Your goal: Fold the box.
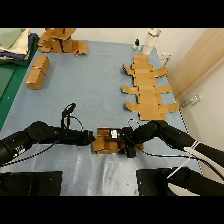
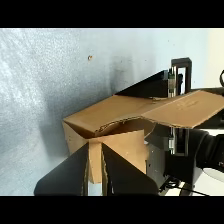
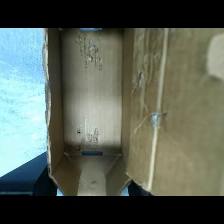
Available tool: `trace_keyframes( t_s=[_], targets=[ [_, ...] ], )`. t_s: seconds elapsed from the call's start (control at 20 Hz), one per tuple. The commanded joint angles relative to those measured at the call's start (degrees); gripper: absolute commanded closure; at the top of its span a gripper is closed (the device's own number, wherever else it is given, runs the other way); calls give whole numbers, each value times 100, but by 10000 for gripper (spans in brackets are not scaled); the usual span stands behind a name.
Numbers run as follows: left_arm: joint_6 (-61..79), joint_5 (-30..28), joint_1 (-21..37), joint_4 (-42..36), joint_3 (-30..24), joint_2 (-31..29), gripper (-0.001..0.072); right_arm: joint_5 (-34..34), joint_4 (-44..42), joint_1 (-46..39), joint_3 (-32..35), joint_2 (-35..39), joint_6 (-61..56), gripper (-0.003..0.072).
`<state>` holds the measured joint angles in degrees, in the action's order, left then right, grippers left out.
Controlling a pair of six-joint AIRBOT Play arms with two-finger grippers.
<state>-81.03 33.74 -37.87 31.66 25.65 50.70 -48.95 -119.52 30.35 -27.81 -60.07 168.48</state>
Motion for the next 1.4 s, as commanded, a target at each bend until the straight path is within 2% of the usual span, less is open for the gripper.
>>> trace_keyframes(
  t_s=[0.0,0.1,0.15,0.2,0.25,0.5,0.7,0.9,1.1,1.2,1.25,1.3,1.35],
  targets=[
    [31,-96,0,4,0,4,585,0,0,-2,-2,4,-2,186],
    [26,-94,0,2,0,2,581,0,0,-2,-2,4,-2,186],
    [26,-55,0,2,0,2,435,0,0,-2,-2,4,-2,186],
    [17,15,0,2,0,4,137,0,0,-2,-2,4,-2,186],
    [4,35,0,4,0,2,109,0,0,-2,-2,4,-2,186],
    [-111,44,2,4,35,2,109,0,0,-2,-2,4,-2,186],
    [-136,28,11,221,341,-142,109,0,0,-2,-2,4,-2,186],
    [-1008,149,402,1370,439,-442,110,0,0,-2,-2,4,-2,186],
    [-2162,1226,1211,2826,442,-638,112,0,0,-2,-2,4,-2,186],
    [-2485,1740,1561,3176,442,-739,380,0,2,-2,-2,4,-2,186],
    [-2487,1932,1659,3176,439,-741,379,0,0,-2,-2,4,-2,186],
    [-2492,2057,1679,3167,428,-721,482,0,0,-2,-2,4,-2,186],
    [-2492,2114,1668,3126,398,-667,545,0,2,-2,-2,4,-2,186]
  ],
)
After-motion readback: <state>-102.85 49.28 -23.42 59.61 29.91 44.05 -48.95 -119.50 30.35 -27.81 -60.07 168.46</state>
